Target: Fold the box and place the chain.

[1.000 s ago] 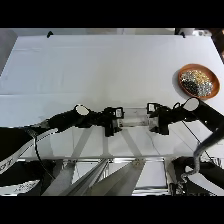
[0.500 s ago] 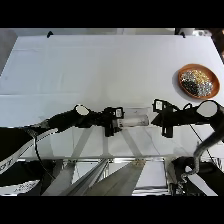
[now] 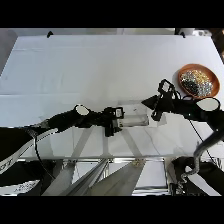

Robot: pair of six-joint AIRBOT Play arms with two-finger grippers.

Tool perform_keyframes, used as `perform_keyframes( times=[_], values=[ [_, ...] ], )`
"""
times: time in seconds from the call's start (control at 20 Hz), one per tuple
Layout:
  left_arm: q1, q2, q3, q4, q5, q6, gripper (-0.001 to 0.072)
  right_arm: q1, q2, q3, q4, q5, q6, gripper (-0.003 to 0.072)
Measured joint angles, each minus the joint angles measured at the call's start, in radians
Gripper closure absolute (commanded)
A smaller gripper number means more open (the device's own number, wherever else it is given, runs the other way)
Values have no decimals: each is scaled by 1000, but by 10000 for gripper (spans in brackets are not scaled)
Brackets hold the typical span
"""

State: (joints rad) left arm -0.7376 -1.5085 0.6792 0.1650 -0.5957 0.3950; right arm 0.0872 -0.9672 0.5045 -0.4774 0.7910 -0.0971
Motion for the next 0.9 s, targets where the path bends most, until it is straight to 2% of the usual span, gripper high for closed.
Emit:
perform_keyframes(
  times=[0.15, 0.4, 0.65, 0.9],
  values=[
    [0, 0, 0, 0, 0, 0, 573, 0, -81, 0, -8, -50, -5, 668],
    [0, 0, 0, 0, 0, 1, 573, 0, -184, 0, -32, -63, -5, 667],
    [0, 0, 0, 0, -1, 1, 573, 0, -208, 1, -42, -43, -5, 667],
    [0, 0, 0, 1, -1, 2, 573, 0, -170, 1, -47, 39, 13, 667]
  ],
)
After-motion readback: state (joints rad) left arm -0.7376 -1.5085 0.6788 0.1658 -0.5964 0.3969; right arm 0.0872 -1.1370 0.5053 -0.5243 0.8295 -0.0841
